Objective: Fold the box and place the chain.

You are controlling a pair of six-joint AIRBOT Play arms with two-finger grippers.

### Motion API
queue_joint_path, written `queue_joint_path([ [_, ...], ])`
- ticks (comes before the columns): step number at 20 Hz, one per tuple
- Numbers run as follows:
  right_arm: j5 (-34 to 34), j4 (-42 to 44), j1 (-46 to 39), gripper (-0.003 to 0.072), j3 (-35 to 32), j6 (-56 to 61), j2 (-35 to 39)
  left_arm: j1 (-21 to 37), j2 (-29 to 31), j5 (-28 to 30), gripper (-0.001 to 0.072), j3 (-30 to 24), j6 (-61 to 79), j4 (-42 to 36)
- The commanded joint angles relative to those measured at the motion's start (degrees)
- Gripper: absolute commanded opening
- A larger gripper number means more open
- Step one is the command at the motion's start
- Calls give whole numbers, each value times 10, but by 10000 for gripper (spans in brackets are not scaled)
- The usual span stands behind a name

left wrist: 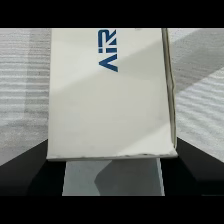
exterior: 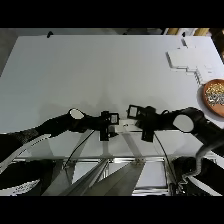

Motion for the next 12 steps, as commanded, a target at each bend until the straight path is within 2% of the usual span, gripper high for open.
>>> queue_joint_path([
  [1, 2, -140, -57, 22, 7, 222, 45, 0, 0, 0, 345, 0, 2, 1],
  [3, 42, -173, -139, 22, 7, 294, 36, 0, 0, 0, 345, 0, 2, 1],
  [6, 120, -174, -260, 22, 6, 301, 10, 0, 0, 0, 345, 0, 2, 1],
  [9, 138, -174, -345, 22, -2, 301, -12, 0, 0, 0, 345, 0, 2, 1],
  [12, 145, -174, -382, 22, -2, 301, -12, 0, 0, 0, 345, 0, 2, 1],
])
